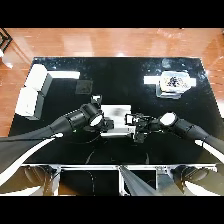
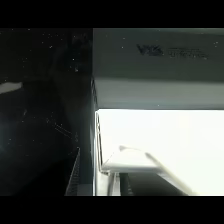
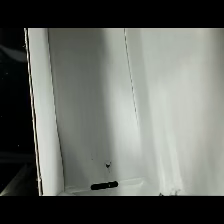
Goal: Fold the box and place the chain.
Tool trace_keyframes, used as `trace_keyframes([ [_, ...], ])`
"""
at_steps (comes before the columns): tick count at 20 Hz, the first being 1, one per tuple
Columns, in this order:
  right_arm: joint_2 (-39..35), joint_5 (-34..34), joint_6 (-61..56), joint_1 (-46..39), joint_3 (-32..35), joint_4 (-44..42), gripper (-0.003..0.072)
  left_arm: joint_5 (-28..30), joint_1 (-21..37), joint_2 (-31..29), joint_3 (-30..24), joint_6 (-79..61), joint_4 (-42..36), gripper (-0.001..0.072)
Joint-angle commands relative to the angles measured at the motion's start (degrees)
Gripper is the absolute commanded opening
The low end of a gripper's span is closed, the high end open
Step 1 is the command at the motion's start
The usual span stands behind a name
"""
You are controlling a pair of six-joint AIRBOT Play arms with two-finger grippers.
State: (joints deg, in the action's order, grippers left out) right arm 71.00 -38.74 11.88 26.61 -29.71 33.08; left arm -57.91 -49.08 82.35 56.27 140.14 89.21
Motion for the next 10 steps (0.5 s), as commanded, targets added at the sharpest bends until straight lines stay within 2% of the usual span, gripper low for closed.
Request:
trace_keyframes([
  [1,0.0,0.0,0.0,0.1,0.0,0.0,0.0338,-0.7,0.0,0.0,0.3,0.1,0.1,0.0283],
  [2,0.0,0.0,0.0,0.1,0.0,0.0,0.0338,-0.9,0.0,0.0,0.5,0.0,0.2,0.0239],
  [4,0.0,0.0,0.0,0.1,0.0,0.0,0.0338,-1.0,0.0,0.0,1.3,0.0,0.5,0.0211],
  [6,0.0,0.0,0.0,0.1,0.0,0.0,0.0338,-0.6,0.0,0.0,1.9,-1.3,0.5,0.0040],
  [7,0.0,0.0,0.0,0.1,0.0,0.0,0.0338,-0.1,0.0,0.1,2.0,-2.2,0.3,0.0018],
  [10,0.0,0.0,0.0,0.1,0.0,0.0,0.0338,0.4,-0.1,0.1,2.0,-2.1,0.3,0.0018],
])
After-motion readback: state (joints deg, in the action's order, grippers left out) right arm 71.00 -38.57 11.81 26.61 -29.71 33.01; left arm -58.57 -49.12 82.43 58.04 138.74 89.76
